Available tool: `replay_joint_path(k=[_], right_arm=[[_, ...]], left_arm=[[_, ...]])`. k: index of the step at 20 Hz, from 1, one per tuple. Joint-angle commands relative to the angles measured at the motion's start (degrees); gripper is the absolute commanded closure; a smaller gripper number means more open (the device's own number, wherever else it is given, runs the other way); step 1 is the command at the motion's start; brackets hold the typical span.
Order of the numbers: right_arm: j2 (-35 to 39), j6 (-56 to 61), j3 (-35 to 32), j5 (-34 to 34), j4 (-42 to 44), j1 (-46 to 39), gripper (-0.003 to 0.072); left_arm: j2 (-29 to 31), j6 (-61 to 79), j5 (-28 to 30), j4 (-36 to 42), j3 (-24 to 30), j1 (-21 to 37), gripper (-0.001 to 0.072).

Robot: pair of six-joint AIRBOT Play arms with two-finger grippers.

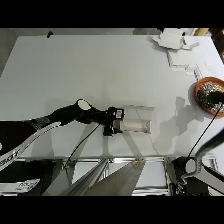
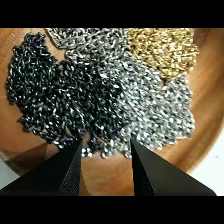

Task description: Fold the box and place the chain.

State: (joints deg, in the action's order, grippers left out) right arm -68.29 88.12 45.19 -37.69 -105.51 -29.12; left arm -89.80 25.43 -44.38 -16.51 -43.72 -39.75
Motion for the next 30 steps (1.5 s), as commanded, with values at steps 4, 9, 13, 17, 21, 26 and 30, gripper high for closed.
replay_joint_path(k=[4, 9, 13, 17, 21, 26, 30], right_arm=[[-6.69, -4.61, 0.02, 2.45, 6.82, -0.83, 0.0394], [-8.26, -4.07, 0.02, 2.51, 6.80, -0.90, 0.0397], [-9.03, -4.11, 0.02, 1.90, 6.80, -0.90, 0.0535], [-10.05, -4.11, 0.02, 1.22, 6.80, -0.90, 0.0533], [-9.05, -4.66, 0.02, -0.39, 7.10, -0.87, 0.0669], [-0.61, -4.83, 0.02, -1.07, 7.32, -0.87, 0.0669], [5.73, -7.17, 0.02, -5.35, 13.46, -0.72, 0.0669]], left_arm=[[0.04, 0.00, 0.02, 0.00, -0.04, 0.02, 0.0397], [0.04, 0.00, 0.02, 0.00, -0.04, 0.02, 0.0397], [0.04, 0.00, 0.02, 0.00, -0.04, 0.02, 0.0397], [0.04, 0.00, 0.02, 0.00, -0.04, 0.02, 0.0397], [0.04, 0.00, 0.00, 0.00, -0.04, 0.02, 0.0397], [0.04, 0.00, 0.00, 0.00, -0.04, 0.02, 0.0397], [0.04, 0.00, 0.02, 0.00, -0.04, 0.02, 0.0397]])
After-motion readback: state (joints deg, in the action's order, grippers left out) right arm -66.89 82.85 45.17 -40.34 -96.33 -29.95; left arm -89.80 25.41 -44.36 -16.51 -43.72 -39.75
